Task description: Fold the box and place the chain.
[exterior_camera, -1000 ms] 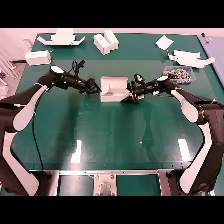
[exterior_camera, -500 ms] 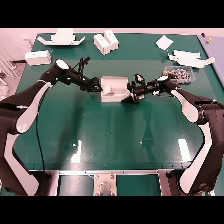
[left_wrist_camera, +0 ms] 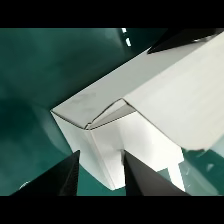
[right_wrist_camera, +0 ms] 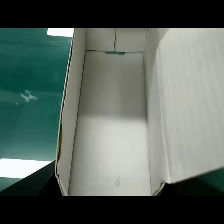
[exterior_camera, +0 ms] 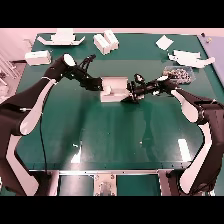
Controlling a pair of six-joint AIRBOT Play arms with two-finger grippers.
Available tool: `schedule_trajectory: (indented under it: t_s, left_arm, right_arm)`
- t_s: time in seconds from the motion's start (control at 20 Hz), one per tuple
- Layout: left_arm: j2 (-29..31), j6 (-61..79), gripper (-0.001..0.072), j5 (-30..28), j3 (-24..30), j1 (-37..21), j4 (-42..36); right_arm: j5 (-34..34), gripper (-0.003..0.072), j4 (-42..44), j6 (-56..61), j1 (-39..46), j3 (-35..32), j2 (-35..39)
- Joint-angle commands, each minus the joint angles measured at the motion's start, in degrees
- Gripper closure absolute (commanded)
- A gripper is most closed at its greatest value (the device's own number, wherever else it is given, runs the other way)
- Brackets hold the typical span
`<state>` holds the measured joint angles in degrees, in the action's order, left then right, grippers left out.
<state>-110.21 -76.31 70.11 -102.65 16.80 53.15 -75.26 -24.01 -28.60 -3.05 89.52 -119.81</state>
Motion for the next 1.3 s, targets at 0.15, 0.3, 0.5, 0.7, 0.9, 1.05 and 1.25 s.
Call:
schedule_trajectory:
  t_s: [0.15, 0.3, 0.5, 0.7, 0.9, 1.05, 1.25]
  left_arm:
    - [0.02, -3.30, 0.0353, 0.96, -0.96, 1.27, 4.96]
    - [0.04, -4.72, 0.0287, 0.83, -0.98, 1.97, 5.01]
    - [0.02, -4.70, 0.0288, 0.79, -1.73, 3.56, 5.40]
    - [0.04, -5.14, 0.0288, 0.68, -3.06, 4.37, 7.08]
    - [-0.04, -7.45, 0.0288, 1.07, -3.04, 5.66, 12.00]
    - [-0.04, -7.80, 0.0288, 0.35, -3.04, 5.77, 12.76]
    - [-0.04, -10.62, 0.0288, -0.48, -3.04, 5.77, 12.76]
  right_arm:
    - [0.00, 0.0159, 0.00, 0.07, -0.02, -0.02, -0.02]
    - [0.00, 0.0159, 0.00, 0.07, -0.02, -0.02, -0.02]
    - [0.00, 0.0159, 0.00, 0.07, -0.02, -0.02, -0.02]
    - [0.00, 0.0159, 0.00, 0.07, -0.02, -0.02, -0.02]
    - [0.00, 0.0158, -0.02, 0.07, -0.02, -0.02, -0.02]
    - [0.00, 0.0159, -0.02, 0.07, -0.02, -0.02, -0.02]
    - [0.00, 0.0159, -0.02, 0.07, -0.02, -0.02, -0.02]
